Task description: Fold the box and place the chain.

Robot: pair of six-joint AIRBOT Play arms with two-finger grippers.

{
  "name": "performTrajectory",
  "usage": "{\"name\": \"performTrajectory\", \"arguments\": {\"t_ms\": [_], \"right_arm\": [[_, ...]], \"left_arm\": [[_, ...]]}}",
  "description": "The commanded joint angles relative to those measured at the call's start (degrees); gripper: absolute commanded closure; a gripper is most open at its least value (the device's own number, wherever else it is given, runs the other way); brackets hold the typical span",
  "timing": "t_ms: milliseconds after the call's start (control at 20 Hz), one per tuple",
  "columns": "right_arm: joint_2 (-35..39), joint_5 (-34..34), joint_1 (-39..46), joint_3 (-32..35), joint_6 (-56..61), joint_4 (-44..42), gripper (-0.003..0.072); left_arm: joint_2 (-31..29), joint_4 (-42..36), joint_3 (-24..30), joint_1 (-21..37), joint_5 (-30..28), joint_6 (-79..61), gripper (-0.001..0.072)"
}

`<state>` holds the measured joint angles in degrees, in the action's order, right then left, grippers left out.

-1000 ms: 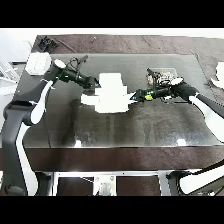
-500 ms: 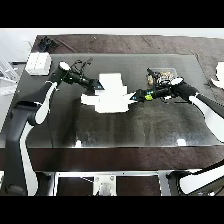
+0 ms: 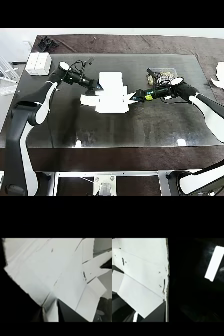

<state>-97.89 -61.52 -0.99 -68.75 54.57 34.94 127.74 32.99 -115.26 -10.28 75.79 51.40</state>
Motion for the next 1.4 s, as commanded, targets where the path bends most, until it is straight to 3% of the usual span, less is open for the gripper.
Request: {"name": "performTrajectory", "arguments": {"t_ms": [0, 100, 200, 300, 350, 450, 550, 600, 700, 950, 1350], "right_arm": [[-0.02, -0.02, 0.02, -0.02, 0.02, 0.31, 0.0678], [-0.02, -0.02, 0.02, -0.02, 0.02, 0.31, 0.0678], [-0.02, -0.02, 0.02, -0.02, 0.02, 0.28, 0.0678], [-0.02, 0.00, 0.02, -0.02, 0.02, 0.26, 0.0677], [-0.02, 0.00, 0.02, -0.02, 0.02, 0.26, 0.0678], [0.00, 0.00, 0.13, -0.04, -0.74, 0.17, 0.0675], [0.33, -0.09, 1.22, -0.04, -5.75, -3.78, 0.0488], [0.61, -0.09, 2.40, -0.11, -7.87, -7.72, 0.0464], [0.92, -0.07, 5.42, -0.63, -10.32, -12.55, 0.0464], [0.90, 0.00, 11.41, -0.98, -11.21, -13.53, 0.0465], [0.79, 4.74, 9.66, -0.20, -13.29, -13.29, 0.0464]], "left_arm": [[0.04, -0.04, -0.04, 0.00, 0.20, -1.14, 0.0500], [0.04, -0.50, -0.04, 0.00, 0.26, -2.10, 0.0540], [0.24, -1.53, -0.02, 0.00, 0.28, -2.43, 0.0641], [0.50, -2.78, -0.02, 0.00, 0.37, -3.48, 0.0642], [0.52, -3.26, -0.02, 0.00, 0.59, -4.07, 0.0689], [0.52, -5.05, -0.02, 0.00, 1.86, -6.82, 0.0690], [0.52, -5.14, -0.02, 0.02, 2.91, -9.70, 0.0691], [0.50, -5.22, -0.02, 0.13, 3.45, -11.67, 0.0692], [0.46, -5.53, -0.02, 0.79, 4.76, -16.04, 0.0693], [0.46, -10.01, 0.13, 4.42, 7.91, -28.02, 0.0696], [0.00, -11.67, 0.26, 4.74, 8.81, -47.52, 0.0696]]}}
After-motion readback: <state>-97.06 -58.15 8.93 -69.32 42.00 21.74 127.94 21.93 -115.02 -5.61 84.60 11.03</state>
